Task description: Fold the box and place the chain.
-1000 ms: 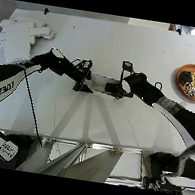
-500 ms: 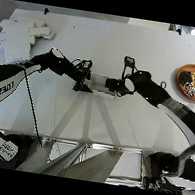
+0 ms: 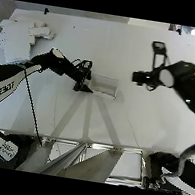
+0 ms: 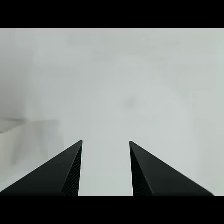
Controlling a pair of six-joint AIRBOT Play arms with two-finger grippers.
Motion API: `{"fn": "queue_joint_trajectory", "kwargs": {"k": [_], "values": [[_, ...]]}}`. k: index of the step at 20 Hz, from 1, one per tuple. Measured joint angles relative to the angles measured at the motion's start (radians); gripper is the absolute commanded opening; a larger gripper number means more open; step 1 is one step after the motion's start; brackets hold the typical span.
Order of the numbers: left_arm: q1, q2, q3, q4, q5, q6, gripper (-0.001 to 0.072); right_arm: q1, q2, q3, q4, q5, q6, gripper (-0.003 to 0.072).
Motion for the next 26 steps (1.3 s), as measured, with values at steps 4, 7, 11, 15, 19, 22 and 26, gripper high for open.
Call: {"fn": "queue_joint_trajectory", "kwargs": {"k": [4,7,11,15,19,22,26], "values": [[0.0,0.0,0.0,0.0,0.0,0.0,0.0505,-0.19,0.034,0.0,-0.044,0.055,-0.138,0.0317],[0.0,0.0,0.0,0.0,-0.001,0.0,0.0505,-0.346,0.041,0.0,-0.058,0.01,-0.219,0.0437],[0.0,0.0,0.0,0.0,-0.001,-0.001,0.0505,-0.554,0.016,0.0,-0.061,-0.121,-0.325,0.044],[0.0,0.0,0.0,0.0,-0.001,-0.001,0.0505,-0.718,-0.075,0.0,-0.05,-0.185,-0.393,0.0478],[0.0,0.0,0.0,0.0,-0.001,-0.001,0.0505,-0.829,-0.169,0.0,-0.037,-0.23,-0.435,0.0478],[0.0,0.0,0.0,0.0,-0.001,-0.001,0.0505,-0.868,-0.227,0.0,-0.031,-0.273,-0.45,0.0477],[0.0,0.0,0.0,0.0,-0.001,-0.001,0.0505,-0.886,-0.298,0.0,-0.007,-0.34,-0.458,0.0476]]}}
